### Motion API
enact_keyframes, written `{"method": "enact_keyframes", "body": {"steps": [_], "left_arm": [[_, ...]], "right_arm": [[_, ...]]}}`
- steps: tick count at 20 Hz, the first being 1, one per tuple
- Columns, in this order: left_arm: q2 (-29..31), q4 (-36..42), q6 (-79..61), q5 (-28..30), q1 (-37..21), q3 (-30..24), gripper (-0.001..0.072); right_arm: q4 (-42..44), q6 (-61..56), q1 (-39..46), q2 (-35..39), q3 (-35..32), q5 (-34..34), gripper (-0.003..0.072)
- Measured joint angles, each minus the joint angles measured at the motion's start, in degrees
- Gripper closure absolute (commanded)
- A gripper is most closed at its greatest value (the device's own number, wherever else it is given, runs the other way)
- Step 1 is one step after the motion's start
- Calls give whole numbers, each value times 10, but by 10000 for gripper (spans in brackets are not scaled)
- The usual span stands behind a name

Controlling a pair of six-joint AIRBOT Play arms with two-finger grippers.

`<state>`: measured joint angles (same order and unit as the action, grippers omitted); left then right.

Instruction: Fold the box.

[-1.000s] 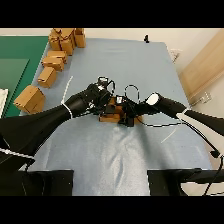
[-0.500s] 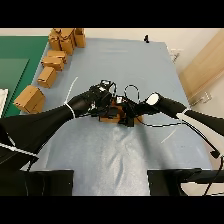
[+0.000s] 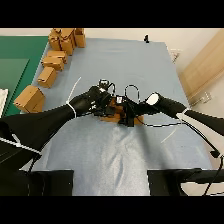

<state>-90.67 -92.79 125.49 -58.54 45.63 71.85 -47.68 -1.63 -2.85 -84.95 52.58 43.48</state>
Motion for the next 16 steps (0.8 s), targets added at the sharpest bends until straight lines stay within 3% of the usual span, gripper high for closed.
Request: {"method": "enact_keyframes", "body": {"steps": [16], "left_arm": [[-23, 17, -3, -2, 1, 1, 689]], "right_arm": [[0, 1, 0, 0, 0, 0, 278]]}}
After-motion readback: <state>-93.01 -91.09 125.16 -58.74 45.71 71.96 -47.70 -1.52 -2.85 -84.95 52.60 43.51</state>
